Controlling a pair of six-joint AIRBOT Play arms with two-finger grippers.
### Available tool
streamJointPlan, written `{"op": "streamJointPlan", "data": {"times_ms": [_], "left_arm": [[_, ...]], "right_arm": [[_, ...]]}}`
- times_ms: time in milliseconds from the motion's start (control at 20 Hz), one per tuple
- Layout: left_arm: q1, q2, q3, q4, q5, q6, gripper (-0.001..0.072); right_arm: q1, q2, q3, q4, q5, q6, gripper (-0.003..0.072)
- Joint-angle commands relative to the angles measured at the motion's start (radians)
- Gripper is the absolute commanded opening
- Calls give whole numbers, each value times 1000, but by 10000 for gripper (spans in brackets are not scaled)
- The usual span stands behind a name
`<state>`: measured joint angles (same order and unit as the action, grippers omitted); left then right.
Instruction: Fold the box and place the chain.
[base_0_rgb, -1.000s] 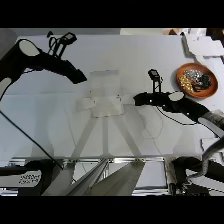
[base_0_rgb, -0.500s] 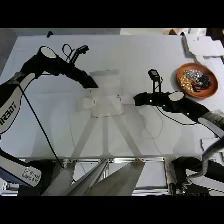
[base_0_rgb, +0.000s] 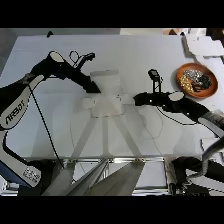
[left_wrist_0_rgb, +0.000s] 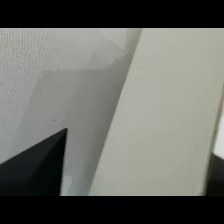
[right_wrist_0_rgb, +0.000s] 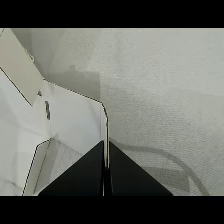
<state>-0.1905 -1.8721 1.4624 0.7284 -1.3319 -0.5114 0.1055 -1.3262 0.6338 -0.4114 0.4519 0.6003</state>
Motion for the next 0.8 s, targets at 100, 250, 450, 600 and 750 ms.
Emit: {"op": "streamJointPlan", "data": {"times_ms": [100, 250, 450, 600, 750], "left_arm": [[-11, -2, 1, 21, 0, 22, 71], [-11, -2, 1, 21, -4, 40, 11], [-11, -2, 1, 21, -4, 39, 13], [-11, -2, 1, 21, -4, 39, 13], [-11, -2, 1, 21, -4, 39, 13]], "right_arm": [[1, -1, 0, 0, 0, 0, 10], [1, -1, 0, 0, 0, 0, 10], [1, -1, 0, 0, 0, 0, 10], [1, -1, 0, 0, 0, 0, 10], [1, -1, 0, 0, 0, 0, 10]]}}
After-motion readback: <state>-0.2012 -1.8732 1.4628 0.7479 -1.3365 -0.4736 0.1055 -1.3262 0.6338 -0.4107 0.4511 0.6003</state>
